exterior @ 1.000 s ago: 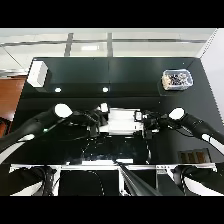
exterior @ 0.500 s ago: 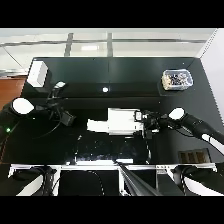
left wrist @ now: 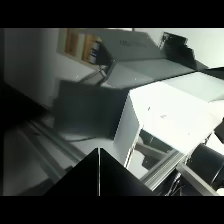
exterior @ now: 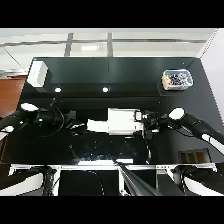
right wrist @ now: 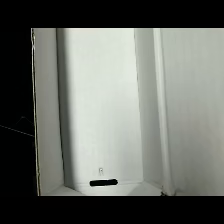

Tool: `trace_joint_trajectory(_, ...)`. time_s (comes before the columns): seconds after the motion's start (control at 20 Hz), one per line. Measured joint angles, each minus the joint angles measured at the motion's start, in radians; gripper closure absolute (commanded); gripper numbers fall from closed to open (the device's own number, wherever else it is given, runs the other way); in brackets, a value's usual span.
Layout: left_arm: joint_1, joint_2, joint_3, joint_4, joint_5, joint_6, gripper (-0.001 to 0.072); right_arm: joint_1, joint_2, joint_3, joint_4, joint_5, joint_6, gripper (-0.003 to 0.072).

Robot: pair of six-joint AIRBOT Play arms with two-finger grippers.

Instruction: Fold the box and place the chain.

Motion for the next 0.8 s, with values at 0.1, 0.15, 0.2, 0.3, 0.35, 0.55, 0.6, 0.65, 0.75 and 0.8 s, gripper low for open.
trace_joint_trajectory(0.1, -0.061, -0.031, -0.002, -0.021, 0.033, 0.002, 0.0691, 0.0, 0.0, 0.0, 0.0, 0.0, 0.0, 0.045)
trace_joint_trajectory(0.15, -0.091, -0.043, -0.001, -0.033, 0.042, 0.003, 0.0691, 0.0, 0.0, 0.0, 0.0, 0.0, 0.0, 0.045)
trace_joint_trajectory(0.2, -0.116, -0.053, 0.002, -0.037, 0.048, 0.004, 0.0691, 0.0, 0.0, 0.0, 0.0, 0.0, 0.0, 0.0449)
trace_joint_trajectory(0.3, -0.159, -0.067, 0.012, -0.05, 0.058, 0.01, 0.069, 0.0, 0.0, 0.0, 0.0, 0.0, 0.0, 0.045)
trace_joint_trajectory(0.35, -0.175, -0.071, 0.021, -0.053, 0.058, 0.018, 0.0687, 0.0, 0.0, 0.0, 0.0, 0.0, 0.0, 0.0449)
trace_joint_trajectory(0.55, -0.204, -0.078, 0.084, -0.072, 0.017, 0.095, 0.0069, 0.0, 0.0, 0.0, 0.0, 0.0, 0.0, 0.0449)
trace_joint_trajectory(0.6, -0.206, -0.079, 0.102, -0.074, 0.0, 0.108, 0.0061, 0.0, 0.0, 0.0, 0.0, 0.0, 0.0, 0.045)
trace_joint_trajectory(0.65, -0.209, -0.08, 0.121, -0.075, -0.019, 0.117, 0.0061, 0.0, 0.0, 0.0, 0.0, 0.0, 0.0, 0.045)
trace_joint_trajectory(0.75, -0.215, -0.08, 0.152, -0.077, -0.047, 0.129, 0.0063, 0.0, 0.0, 0.0, 0.0, 0.0, 0.0, 0.045)
trace_joint_trajectory(0.8, -0.221, -0.08, 0.165, -0.076, -0.052, 0.133, 0.007, 0.0, 0.0, 0.0, 0.0, 0.0, 0.0, 0.045)
